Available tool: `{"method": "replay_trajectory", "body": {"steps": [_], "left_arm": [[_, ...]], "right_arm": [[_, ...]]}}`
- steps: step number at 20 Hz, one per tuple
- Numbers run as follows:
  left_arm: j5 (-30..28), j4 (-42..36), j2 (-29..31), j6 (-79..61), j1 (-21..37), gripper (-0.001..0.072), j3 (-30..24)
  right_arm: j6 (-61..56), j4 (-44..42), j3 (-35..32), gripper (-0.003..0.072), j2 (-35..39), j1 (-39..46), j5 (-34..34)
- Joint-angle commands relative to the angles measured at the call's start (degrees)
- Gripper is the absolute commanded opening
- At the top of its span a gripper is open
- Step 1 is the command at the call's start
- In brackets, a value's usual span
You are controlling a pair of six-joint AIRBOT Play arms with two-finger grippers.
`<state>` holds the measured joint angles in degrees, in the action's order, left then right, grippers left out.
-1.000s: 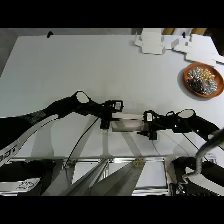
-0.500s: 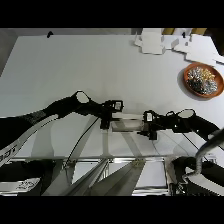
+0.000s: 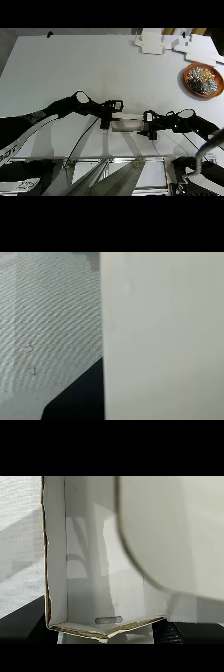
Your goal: Fold the box and place the chain.
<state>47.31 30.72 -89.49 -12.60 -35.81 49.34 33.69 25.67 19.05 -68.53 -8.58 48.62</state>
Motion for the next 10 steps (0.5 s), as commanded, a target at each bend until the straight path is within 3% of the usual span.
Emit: {"method": "replay_trajectory", "body": {"steps": [1, 5, 6, 7, 8, 10], "left_arm": [[0.1, -0.2, 0.0, 0.0, 0.0, 0.0010, 0.0], [0.2, -0.2, 0.0, 0.2, 0.2, 0.0012, 0.0], [0.4, -0.1, 0.1, 0.1, 0.2, 0.0071, 0.0], [0.4, 0.0, 0.1, 0.1, 0.2, 0.0199, 0.0], [0.4, 0.0, 0.1, 0.1, 0.2, 0.0378, 0.0], [0.0, 0.0, 0.1, 0.2, 0.2, 0.0554, 0.0]], "right_arm": [[0.0, 0.0, 0.0, 0.0434, 0.0, 0.0, 0.0], [0.0, 0.0, 0.0, 0.0434, 0.0, 0.0, 0.0], [0.0, 0.0, 0.0, 0.0434, 0.0, 0.0, 0.0], [0.0, 0.0, 0.0, 0.0434, 0.0, 0.0, 0.0], [0.0, 0.0, 0.0, 0.0434, 0.0, 0.0, 0.0], [0.0, 0.0, 0.0, 0.0434, 0.0, 0.0, 0.0]]}}
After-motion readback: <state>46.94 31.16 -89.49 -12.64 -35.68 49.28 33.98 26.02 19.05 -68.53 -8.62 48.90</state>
